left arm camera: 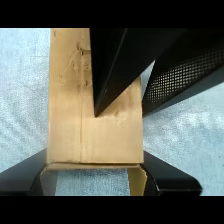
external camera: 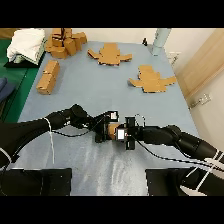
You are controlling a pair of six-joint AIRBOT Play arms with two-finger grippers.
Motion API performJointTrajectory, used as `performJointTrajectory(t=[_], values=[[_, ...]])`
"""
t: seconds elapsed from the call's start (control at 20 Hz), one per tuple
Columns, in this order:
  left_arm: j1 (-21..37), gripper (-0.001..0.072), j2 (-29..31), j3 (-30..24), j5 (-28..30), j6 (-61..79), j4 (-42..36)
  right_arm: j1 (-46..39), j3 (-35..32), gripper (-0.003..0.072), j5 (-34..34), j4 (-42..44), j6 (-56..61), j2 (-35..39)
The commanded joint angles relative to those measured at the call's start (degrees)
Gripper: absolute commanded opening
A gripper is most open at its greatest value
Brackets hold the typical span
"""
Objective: Fold the box.
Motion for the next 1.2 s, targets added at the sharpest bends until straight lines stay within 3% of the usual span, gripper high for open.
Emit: performJointTrajectory(t=[0.0,1.15], values=[[0.0,0.0463,0.0,0.0,-0.2,0.1,0.2,0.1,0.0,0.028,0.3,0.0,0.0,1.1],[0.0,0.0463,0.0,0.0,-0.2,0.1,0.2,-0.2,0.0,0.0281,3.4,-0.7,1.7,3.3]])
